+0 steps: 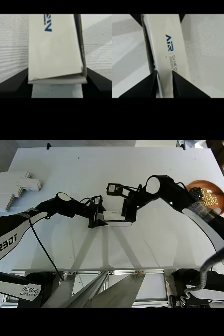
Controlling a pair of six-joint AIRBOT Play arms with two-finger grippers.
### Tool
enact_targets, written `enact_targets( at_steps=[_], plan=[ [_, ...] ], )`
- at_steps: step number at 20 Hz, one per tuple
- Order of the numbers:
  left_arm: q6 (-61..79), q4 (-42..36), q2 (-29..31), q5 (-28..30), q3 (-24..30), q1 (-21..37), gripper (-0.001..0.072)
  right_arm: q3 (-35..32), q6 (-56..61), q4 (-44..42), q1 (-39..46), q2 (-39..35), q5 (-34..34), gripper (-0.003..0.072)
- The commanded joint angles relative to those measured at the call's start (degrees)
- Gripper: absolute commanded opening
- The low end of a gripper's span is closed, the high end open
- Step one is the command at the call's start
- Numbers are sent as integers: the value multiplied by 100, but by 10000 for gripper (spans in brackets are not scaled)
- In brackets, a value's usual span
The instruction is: Fold the box and place the chain.
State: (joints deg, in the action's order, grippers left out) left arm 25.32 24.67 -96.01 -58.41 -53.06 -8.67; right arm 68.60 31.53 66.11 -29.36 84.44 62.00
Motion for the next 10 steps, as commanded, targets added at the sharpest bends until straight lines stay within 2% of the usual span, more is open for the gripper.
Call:
enact_targets(
  at_steps=[1, 4, 6, 10],
  plan=[
    [-4, 0, 2, -11, 0, 0, 395, -127, 4, 4, -153, 125, -20, 174],
    [-4, 0, 0, -11, 0, 0, 395, -144, 4, -15, -247, 140, -13, 197],
    [-2, 0, 0, -9, 0, 0, 395, -144, 24, -17, -247, 140, 50, 333],
    [-4, 0, 0, -9, 0, 0, 395, -144, 20, -15, -247, 15, 146, 346]
  ],
)
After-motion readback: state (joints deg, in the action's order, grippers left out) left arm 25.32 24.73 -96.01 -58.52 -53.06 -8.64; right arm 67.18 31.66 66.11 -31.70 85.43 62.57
